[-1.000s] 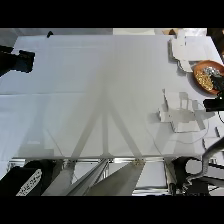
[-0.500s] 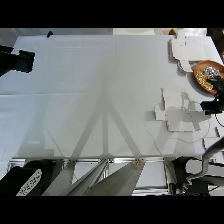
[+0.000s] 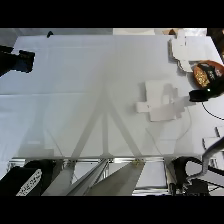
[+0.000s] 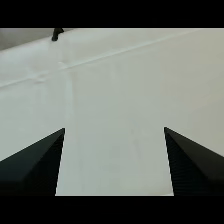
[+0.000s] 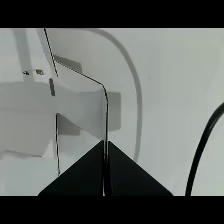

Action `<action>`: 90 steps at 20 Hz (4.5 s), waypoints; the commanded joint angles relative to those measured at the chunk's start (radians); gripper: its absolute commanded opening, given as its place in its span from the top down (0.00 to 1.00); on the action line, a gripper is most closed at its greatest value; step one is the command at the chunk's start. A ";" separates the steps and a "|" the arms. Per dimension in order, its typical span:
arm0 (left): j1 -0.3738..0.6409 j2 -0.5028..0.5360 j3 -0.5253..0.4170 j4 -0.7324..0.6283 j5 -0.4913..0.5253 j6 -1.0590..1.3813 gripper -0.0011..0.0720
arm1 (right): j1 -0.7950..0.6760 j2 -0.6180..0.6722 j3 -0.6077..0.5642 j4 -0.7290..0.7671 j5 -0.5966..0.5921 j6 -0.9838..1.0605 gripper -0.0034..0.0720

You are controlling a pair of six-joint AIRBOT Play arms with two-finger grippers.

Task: Fold the box and place the chain.

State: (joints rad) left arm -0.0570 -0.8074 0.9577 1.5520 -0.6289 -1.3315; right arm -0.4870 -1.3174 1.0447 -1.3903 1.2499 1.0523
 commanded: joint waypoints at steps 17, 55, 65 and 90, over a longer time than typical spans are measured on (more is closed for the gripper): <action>-0.001 0.000 0.000 0.000 0.000 0.000 0.03 | 0.684 0.117 -0.227 0.496 -0.687 0.019 0.94; -0.001 -0.001 0.000 -0.020 0.034 -0.002 0.03 | 0.684 0.222 -0.578 0.564 -0.955 -0.011 0.93; -0.005 -0.067 0.000 -0.061 -0.148 -0.030 0.20 | 0.684 0.222 -0.578 0.564 -0.955 -0.011 0.93; -0.166 -0.942 0.570 -0.706 -0.714 0.492 0.03 | 0.684 0.222 -0.577 0.563 -0.955 -0.011 0.93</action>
State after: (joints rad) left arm -0.2199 -1.7329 1.5162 0.9054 -1.3239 -0.8696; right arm 0.1963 -1.0958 0.4675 -0.8265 0.2947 1.0412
